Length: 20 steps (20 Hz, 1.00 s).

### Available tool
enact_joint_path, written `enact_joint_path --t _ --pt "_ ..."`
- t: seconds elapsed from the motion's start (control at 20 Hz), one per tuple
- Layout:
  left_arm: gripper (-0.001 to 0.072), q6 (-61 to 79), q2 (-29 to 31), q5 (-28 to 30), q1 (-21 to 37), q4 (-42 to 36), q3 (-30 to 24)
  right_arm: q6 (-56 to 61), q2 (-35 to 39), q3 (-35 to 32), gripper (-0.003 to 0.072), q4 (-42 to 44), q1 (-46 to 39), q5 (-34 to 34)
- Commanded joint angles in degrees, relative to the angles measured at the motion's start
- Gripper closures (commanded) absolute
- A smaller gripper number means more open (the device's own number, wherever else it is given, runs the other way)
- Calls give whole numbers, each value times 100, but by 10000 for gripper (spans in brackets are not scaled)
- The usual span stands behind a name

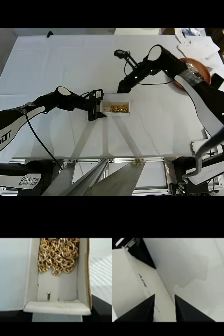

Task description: Fold the box and place the chain.

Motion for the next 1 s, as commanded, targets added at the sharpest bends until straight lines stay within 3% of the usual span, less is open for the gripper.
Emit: enact_joint_path --t 0.0,0.3,0.55,0.65,0.7,0.75,0.95 --pt "454 0 2 0 0 0 0 -544 17 24 394 31 258 175" --pt "454 0 2 0 0 0 0 -992 474 -251 387 -118 627 -109" --pt "454 0 2 2 0 0 0 -1563 1351 -1593 385 -413 870 -1596" --pt "454 0 2 0 0 0 0 -1576 1545 -2022 385 -420 988 -1884" --pt "454 0 2 0 0 0 0 -1692 1646 -2186 355 -435 1078 -2087" --pt "454 0 2 0 0 0 0 -1917 1753 -2310 264 -461 1176 -2367" --pt "454 0 2 0 0 0 0 -2044 1950 -2371 249 -673 1497 -2979"
